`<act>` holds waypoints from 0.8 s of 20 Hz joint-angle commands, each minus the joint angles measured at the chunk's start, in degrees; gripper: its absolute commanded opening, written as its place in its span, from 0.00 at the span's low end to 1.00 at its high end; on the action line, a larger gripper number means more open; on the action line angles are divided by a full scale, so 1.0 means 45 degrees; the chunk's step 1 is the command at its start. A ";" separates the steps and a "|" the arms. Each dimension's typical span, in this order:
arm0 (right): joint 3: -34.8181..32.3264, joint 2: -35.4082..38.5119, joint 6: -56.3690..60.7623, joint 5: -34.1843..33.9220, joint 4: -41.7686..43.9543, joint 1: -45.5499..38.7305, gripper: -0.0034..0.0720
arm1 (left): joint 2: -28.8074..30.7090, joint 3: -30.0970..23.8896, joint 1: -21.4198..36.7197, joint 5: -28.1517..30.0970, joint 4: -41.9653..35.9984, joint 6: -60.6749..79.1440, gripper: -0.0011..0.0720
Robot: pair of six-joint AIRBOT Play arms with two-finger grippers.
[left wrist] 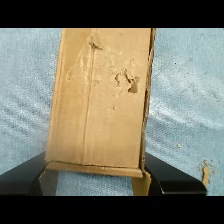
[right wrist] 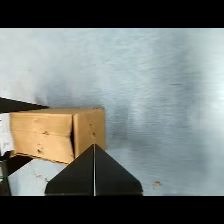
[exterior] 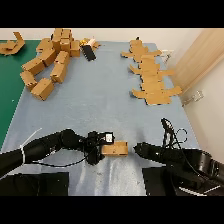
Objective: Fold the box.
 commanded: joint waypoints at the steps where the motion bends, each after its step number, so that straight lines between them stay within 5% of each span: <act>1: 0.0000 -0.0185 0.0219 -0.0899 -0.0219 -0.0005 0.05 | 0.0000 0.0010 -0.0010 -0.0005 -0.0005 0.0000 0.85; 8: 0.0010 -0.3521 0.0214 0.2914 -0.0321 -0.0015 0.05 | 0.0000 0.0010 -0.0010 -0.0102 0.0000 0.0000 0.86; 10: 0.0010 -0.3944 0.0214 0.3196 -0.0321 -0.0015 0.05 | 0.0000 0.0010 -0.0010 -0.0117 0.0000 0.0005 0.87; 12: 0.0010 -0.4012 0.0214 0.3317 -0.0359 -0.0015 0.05 | 0.0000 0.0010 -0.0010 -0.0141 0.0000 0.0005 1.00; 16: 0.0010 -0.4012 0.0219 0.3322 -0.0384 -0.0015 0.05 | 0.0000 0.0010 -0.0010 -0.0131 0.0000 0.0010 1.00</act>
